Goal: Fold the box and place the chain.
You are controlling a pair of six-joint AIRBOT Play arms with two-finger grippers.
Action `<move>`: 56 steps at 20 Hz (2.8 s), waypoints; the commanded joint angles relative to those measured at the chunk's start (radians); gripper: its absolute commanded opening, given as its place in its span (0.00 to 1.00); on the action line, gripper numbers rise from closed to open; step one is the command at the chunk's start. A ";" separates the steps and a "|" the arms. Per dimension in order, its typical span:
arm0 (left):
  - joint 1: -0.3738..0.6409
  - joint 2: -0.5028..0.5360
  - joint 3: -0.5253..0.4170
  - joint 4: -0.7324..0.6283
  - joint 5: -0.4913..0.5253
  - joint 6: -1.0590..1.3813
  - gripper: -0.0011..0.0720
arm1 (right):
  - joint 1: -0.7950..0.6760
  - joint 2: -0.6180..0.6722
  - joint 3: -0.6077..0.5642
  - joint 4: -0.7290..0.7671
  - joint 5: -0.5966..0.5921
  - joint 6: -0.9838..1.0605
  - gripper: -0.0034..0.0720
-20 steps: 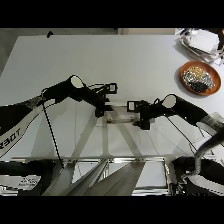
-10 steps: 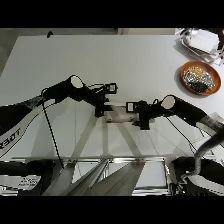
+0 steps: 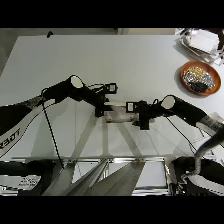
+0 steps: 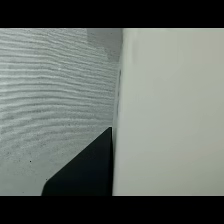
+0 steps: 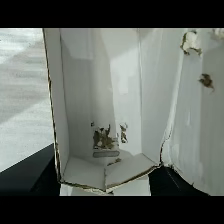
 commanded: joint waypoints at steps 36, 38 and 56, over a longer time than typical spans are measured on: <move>-0.002 0.322 -0.016 0.174 -0.322 -0.336 0.02 | 0.001 0.000 0.001 0.001 0.000 0.003 0.42; -0.007 0.305 -0.037 0.073 -0.260 -0.300 0.02 | 0.001 0.000 0.001 0.000 0.000 0.003 0.42; -0.004 0.227 -0.105 0.173 0.147 -0.663 0.02 | 0.001 0.000 0.001 0.001 0.000 0.003 0.42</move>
